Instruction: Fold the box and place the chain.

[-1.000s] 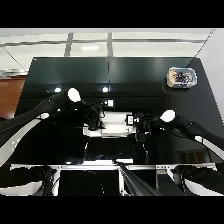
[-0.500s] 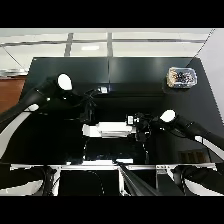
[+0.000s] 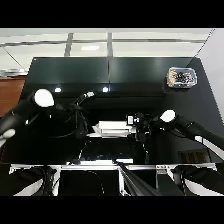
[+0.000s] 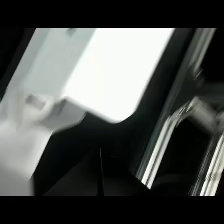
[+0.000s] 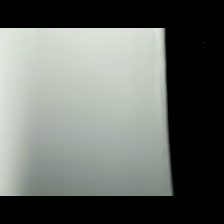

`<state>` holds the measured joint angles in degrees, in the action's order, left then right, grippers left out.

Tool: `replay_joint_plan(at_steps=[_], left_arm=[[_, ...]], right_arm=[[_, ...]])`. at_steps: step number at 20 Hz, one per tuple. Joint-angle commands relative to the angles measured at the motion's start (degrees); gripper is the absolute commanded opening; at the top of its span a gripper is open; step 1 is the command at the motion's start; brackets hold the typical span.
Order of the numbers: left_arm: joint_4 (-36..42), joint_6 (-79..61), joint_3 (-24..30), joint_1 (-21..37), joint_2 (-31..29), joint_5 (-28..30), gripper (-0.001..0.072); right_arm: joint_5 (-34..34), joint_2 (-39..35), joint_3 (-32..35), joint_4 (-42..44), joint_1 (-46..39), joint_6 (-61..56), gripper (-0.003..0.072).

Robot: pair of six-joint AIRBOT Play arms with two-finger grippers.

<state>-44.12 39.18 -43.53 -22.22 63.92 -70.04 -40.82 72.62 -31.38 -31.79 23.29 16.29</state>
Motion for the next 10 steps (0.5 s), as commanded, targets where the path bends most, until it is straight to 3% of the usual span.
replay_joint_plan(at_steps=[1,2,5,8,10], left_arm=[[29.94,-14.43,12.04,-0.17,-5.79,20.65,0.0024],[34.40,-19.52,13.53,-0.15,-5.40,23.85,0.0024],[35.74,-24.28,13.27,-0.24,-3.21,29.55,0.0024],[31.76,-23.96,11.96,-0.39,-0.35,34.38,0.0024],[27.12,-21.59,9.90,-0.39,3.10,34.34,0.0024]], right_arm=[[-0.04,0.04,-0.04,0.04,0.04,-0.02,0.0135],[-0.04,0.04,-0.04,0.04,0.04,-0.02,0.0134],[-0.04,0.04,-0.04,0.04,0.04,-0.02,0.0134],[-0.04,0.04,-0.04,0.04,0.04,-0.02,0.0134],[-0.04,0.04,-0.04,0.04,0.04,-0.02,0.0134]])
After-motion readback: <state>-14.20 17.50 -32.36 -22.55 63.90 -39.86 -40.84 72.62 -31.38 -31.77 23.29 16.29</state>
